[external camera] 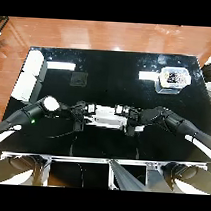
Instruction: Fold the box and place the chain.
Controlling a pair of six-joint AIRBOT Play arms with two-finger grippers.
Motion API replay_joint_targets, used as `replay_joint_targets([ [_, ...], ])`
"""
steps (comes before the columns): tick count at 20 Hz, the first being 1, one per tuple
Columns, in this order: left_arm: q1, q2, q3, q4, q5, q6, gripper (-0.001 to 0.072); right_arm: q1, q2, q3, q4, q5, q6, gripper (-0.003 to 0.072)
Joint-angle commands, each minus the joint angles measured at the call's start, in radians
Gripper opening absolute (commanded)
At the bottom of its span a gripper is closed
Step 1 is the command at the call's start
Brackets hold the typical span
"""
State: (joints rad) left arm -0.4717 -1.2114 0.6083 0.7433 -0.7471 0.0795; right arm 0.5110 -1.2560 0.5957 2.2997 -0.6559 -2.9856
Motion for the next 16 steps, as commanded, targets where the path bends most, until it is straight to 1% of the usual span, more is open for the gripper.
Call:
replay_joint_targets([
  [1,0.000,-0.001,0.011,-0.001,0.009,-0.005,0.0295,0.000,0.000,0.000,0.000,0.000,0.000,0.0521],
  [7,-0.001,-0.001,0.012,-0.001,-0.019,-0.005,0.0296,0.000,0.000,0.000,0.000,0.000,0.000,0.0521],
  [11,0.000,-0.001,0.012,-0.001,-0.076,-0.005,0.0295,0.000,0.000,0.000,0.000,0.000,0.000,0.0521],
  [14,0.000,-0.001,0.012,0.001,-0.096,-0.005,0.0294,0.000,0.000,0.001,0.000,-0.001,0.000,0.0522],
  [16,0.002,0.002,0.012,0.029,-0.103,-0.011,0.0294,0.000,0.000,0.000,0.000,-0.003,0.000,0.0521],
])
